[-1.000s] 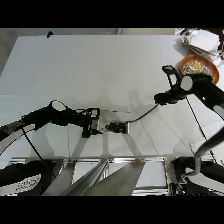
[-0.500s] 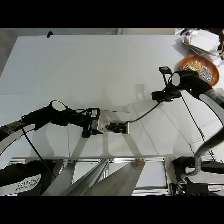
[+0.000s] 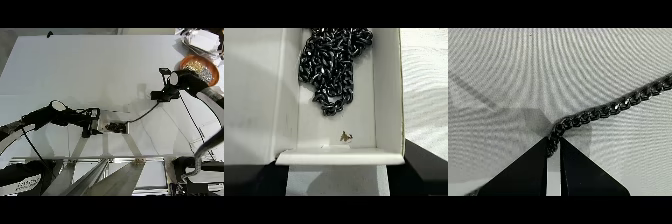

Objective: Fold the box and place the chain.

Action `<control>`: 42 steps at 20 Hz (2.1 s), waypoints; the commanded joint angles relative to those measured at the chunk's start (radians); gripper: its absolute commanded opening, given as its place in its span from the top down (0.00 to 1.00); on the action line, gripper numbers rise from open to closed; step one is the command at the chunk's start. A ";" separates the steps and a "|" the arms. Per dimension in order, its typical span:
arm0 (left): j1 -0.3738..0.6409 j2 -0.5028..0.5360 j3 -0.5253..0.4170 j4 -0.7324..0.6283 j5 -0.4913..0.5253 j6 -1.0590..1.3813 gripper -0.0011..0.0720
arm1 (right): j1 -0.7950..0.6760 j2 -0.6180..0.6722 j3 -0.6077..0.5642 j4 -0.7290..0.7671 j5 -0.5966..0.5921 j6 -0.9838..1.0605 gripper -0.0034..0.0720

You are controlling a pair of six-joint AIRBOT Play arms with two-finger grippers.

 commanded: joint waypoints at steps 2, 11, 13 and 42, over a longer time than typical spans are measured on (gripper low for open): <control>0.000 0.001 0.000 0.000 0.000 0.000 0.61 | 0.000 0.062 0.000 0.021 0.012 -0.024 0.94; 0.000 0.001 0.000 -0.001 0.000 0.000 0.61 | 0.105 0.486 0.000 0.025 0.160 -0.085 0.94; 0.000 0.001 0.000 -0.003 0.000 0.000 0.61 | 0.181 0.591 0.000 0.025 0.166 -0.084 0.94; 0.000 0.001 0.000 -0.003 0.000 0.000 0.61 | 0.875 0.640 0.000 0.045 -0.084 0.056 0.94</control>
